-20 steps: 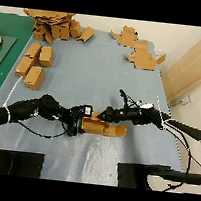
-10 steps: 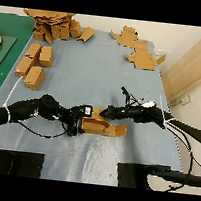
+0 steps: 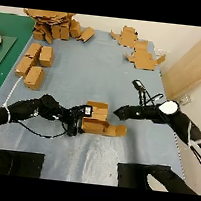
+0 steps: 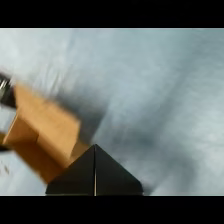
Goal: Fold the box.
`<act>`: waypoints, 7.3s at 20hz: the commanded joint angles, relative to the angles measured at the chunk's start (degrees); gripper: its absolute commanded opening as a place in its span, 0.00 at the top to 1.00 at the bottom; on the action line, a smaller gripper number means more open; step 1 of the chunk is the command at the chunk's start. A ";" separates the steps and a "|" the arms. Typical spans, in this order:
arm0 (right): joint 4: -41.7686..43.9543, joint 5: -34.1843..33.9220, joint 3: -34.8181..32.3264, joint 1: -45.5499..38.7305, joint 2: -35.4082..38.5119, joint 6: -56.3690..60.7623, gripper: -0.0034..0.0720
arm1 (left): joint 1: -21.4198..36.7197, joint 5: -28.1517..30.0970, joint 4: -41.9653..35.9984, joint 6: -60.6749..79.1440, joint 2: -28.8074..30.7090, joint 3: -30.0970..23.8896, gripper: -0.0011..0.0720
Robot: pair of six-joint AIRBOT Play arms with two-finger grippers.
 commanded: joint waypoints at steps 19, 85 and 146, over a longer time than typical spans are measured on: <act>-21.42 -20.02 -10.34 21.22 3.30 -22.69 0.42 | 0.02 0.00 0.02 0.02 -0.02 0.04 0.51; -5.55 -16.70 -9.16 22.84 -0.63 -35.80 0.27 | 0.02 -0.02 0.02 0.02 -0.02 0.04 0.51; -15.50 -16.31 -8.57 20.85 3.04 48.22 0.46 | 0.02 -0.02 0.02 0.02 -0.02 0.04 0.51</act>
